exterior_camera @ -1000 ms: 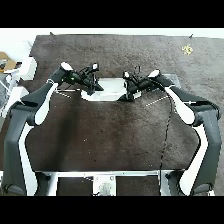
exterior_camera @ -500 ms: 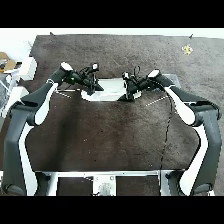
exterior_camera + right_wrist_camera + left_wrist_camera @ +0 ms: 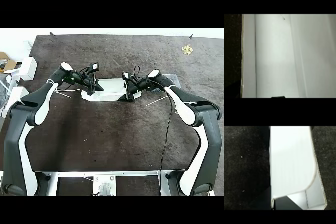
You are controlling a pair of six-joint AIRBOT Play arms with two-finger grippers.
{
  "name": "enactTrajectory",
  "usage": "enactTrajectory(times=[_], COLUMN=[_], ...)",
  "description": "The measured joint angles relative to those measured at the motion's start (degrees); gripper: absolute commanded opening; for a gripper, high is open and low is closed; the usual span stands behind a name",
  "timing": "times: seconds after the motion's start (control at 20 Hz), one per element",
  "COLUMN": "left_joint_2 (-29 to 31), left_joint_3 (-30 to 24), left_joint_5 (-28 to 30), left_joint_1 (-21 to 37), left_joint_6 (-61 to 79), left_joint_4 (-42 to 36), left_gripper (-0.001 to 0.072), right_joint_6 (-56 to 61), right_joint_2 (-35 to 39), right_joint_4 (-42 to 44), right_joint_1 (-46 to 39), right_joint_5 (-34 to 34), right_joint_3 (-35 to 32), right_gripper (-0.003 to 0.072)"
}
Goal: Fold the box and place the chain.
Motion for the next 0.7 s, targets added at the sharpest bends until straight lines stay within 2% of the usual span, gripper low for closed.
enactTrajectory(times=[0.5,0.55,0.6,0.7], left_joint_2=[0.0,0.0,0.0,0.1], left_joint_3=[0.0,0.0,0.0,0.0], left_joint_5=[-0.1,-0.1,-0.3,-0.5], left_joint_1=[0.0,0.0,0.0,-0.1], left_joint_6=[0.0,0.0,0.0,0.0], left_joint_4=[-0.3,-0.4,0.0,-1.0], left_gripper=[0.0015,0.0137,0.0307,0.0297], right_joint_6=[0.0,0.0,0.0,0.0], right_joint_2=[0.0,0.0,0.0,0.0], right_joint_4=[0.0,0.0,0.0,0.0], right_joint_1=[0.0,0.0,0.0,0.0], right_joint_5=[-0.1,-0.1,-0.2,-0.2], right_joint_3=[0.0,0.0,0.0,0.0], right_gripper=[0.0419,0.0419,0.0419,0.0419])
